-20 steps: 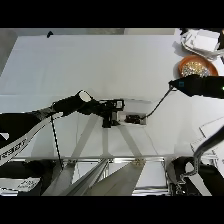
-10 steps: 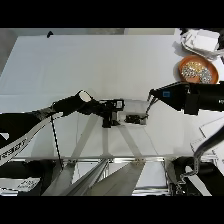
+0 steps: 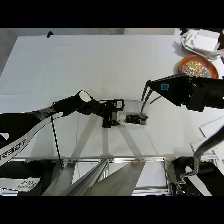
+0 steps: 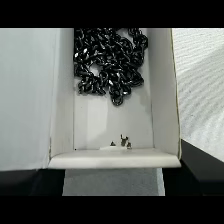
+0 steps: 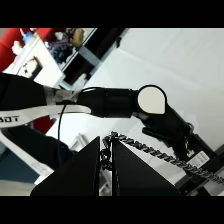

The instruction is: Fold the box and place the chain.

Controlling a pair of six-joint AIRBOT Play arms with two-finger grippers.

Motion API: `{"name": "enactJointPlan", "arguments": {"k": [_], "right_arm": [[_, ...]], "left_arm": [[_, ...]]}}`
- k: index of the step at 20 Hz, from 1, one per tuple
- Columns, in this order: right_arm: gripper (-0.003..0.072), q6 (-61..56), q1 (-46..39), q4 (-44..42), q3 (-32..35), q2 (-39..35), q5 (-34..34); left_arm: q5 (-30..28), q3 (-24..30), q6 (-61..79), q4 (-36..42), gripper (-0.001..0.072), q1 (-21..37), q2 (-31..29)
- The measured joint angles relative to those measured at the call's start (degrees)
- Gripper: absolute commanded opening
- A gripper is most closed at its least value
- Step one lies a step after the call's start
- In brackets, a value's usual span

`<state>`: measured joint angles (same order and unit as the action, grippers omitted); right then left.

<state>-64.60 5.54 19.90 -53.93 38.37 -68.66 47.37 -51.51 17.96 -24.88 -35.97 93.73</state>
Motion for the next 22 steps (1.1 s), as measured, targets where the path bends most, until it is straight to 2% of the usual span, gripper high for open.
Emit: {"name": "enactJointPlan", "arguments": {"k": [3,7,11,15,22], "right_arm": [[0.0017,0.3,0.0,0.9,0.0,0.0,0.7],[0.0016,-0.2,0.0,6.3,0.0,-0.2,3.0],[0.0017,-5.1,0.0,18.1,0.0,-1.9,6.6],[0.0017,-11.6,0.0,31.2,0.0,-4.1,6.3],[0.0017,-17.8,0.0,42.9,0.0,-5.7,3.5]], "left_arm": [[0.0,0.0,0.0,0.0,0.0271,0.0,0.0],[0.0,0.0,0.0,0.0,0.0271,0.0,0.0],[0.0,0.0,0.0,0.0,0.0271,0.0,0.0],[0.0,0.0,0.0,0.0,0.0271,0.0,0.0],[0.0,0.0,0.0,0.0,0.0271,0.0,0.0]]}}
